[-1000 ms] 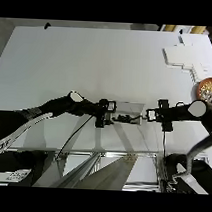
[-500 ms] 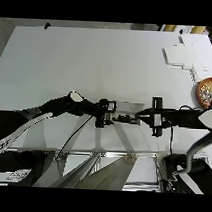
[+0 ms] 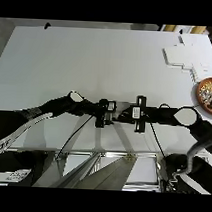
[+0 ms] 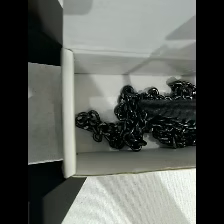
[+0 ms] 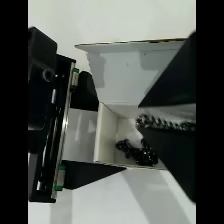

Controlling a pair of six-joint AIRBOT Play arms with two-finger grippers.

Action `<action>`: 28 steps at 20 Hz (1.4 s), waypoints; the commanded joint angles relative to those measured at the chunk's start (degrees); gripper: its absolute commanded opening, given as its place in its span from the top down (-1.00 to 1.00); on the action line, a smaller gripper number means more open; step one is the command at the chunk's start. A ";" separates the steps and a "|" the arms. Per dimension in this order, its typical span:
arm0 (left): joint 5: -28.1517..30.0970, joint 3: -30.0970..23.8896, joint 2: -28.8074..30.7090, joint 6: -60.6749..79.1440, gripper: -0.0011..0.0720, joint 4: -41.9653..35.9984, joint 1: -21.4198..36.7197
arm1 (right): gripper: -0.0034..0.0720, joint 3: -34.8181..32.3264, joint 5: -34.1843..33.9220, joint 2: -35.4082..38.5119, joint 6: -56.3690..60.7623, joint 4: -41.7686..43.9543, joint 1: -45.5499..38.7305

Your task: Fold the box and place the chain.

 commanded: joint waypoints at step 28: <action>0.00 0.00 0.02 0.00 0.12 0.02 0.02 | 0.31 -0.81 13.03 -8.72 -0.70 -25.46 -27.93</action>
